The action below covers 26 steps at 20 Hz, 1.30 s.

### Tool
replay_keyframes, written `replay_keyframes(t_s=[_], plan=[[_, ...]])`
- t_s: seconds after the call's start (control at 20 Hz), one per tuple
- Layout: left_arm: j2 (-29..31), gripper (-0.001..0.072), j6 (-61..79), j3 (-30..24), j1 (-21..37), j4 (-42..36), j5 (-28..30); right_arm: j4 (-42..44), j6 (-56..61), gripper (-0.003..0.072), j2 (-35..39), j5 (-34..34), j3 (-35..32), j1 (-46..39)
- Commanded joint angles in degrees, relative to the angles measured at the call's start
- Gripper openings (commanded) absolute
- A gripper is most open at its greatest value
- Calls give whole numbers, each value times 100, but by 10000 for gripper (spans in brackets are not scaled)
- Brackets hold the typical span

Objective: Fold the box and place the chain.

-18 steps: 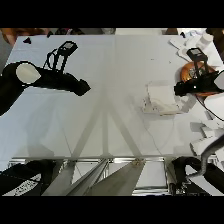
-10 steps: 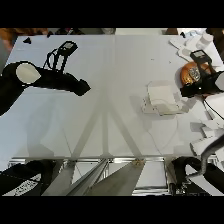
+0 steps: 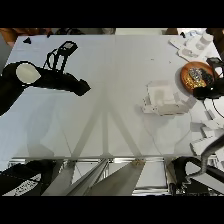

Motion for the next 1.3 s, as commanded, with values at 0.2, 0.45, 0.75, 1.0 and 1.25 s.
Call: replay_keyframes(t_s=[0.2, 0.45, 0.75, 1.0, 1.25], plan=[[-2, 499, 0, 0, -2, 2, 0, 129, -262, 341, -1486, 997, 901, -96], [-2, 499, 0, 0, -2, 2, 0, 26, -262, 338, -1823, 1005, 901, -96], [-2, 499, 0, 0, -2, 2, 0, 33, -776, 111, -2004, 929, 907, -96], [-2, 499, 0, 0, -2, 2, -2, 817, -1300, 10, -1812, 986, 907, -96], [-2, 499, 0, 0, -2, 2, 0, 2164, -2028, 10, -1174, 973, 907, -96]])
